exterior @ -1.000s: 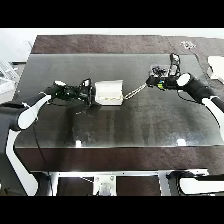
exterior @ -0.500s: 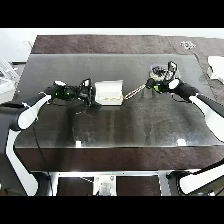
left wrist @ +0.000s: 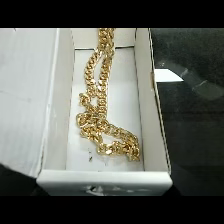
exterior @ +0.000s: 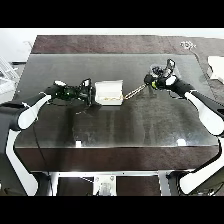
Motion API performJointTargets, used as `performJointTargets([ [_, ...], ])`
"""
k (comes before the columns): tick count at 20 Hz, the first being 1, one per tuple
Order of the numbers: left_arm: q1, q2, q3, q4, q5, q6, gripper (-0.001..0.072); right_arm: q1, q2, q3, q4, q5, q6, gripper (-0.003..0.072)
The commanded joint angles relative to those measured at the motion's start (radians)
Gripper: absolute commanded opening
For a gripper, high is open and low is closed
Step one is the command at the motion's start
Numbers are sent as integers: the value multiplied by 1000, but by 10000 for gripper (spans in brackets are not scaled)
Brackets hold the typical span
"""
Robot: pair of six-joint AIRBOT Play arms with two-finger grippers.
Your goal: Fold the box and place the chain.
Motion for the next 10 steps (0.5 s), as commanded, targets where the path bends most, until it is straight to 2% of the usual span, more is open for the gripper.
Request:
performJointTargets([
  [1,1,0,1,0,-5,0,491,16,-35,41,18,8,2,398],
  [2,1,0,1,0,-5,0,491,19,-35,44,18,8,2,337],
  [3,1,0,1,0,-6,0,491,21,-35,44,18,8,2,236],
  [5,1,0,1,0,-6,0,491,21,-35,45,19,8,2,135],
  [6,1,0,1,0,-6,0,491,20,-34,47,20,8,2,21],
  [10,1,0,1,0,-6,0,491,26,-3,49,18,6,0,14],
])
